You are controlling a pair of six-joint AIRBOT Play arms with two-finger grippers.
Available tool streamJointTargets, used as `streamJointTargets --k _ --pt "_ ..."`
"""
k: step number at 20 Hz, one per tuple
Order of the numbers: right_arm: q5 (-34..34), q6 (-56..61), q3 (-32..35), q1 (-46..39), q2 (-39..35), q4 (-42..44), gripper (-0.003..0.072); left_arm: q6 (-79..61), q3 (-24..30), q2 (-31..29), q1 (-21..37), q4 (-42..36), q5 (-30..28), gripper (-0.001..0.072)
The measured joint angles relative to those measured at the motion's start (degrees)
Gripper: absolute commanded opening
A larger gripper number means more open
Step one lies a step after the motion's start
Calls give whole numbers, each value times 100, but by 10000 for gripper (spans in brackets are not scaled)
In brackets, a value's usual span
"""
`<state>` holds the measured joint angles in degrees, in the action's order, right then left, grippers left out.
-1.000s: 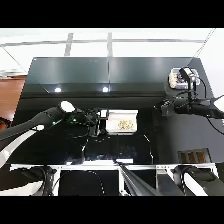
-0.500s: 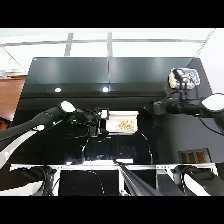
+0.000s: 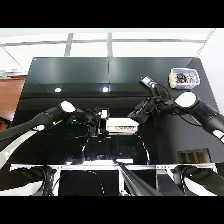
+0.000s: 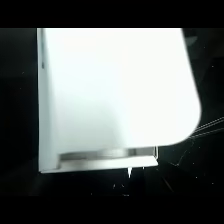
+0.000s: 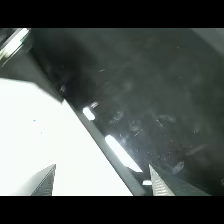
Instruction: Fold the box and place the chain.
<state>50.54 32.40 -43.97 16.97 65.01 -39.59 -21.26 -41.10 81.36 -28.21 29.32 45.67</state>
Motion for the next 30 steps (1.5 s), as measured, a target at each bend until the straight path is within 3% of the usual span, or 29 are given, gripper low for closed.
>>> streamJointTargets --k 9,15,17,19,20,21,28,29,30 --pt "1058 -1545 -293 87 35 -452 655 2 0 0 0 0 0 440" --pt "922 -1681 -295 348 59 -824 653 2 -2 0 0 0 0 440" --pt "778 -1698 -297 398 66 -905 428 7 -2 0 0 0 0 440" --pt "739 -1696 -295 426 70 -949 411 17 -2 0 0 0 -2 440" --pt "743 -1694 -295 435 70 -968 281 17 -2 0 0 0 -2 440" --pt "756 -1681 -295 442 70 -975 202 15 -2 0 0 0 -2 441" --pt "920 -1646 -267 538 74 -1038 202 0 -2 0 0 2 2 441" --pt "927 -1641 -264 544 74 -1043 269 0 -2 0 0 2 4 441" --pt "942 -1633 -258 549 74 -1056 279 0 -2 0 0 2 4 441"
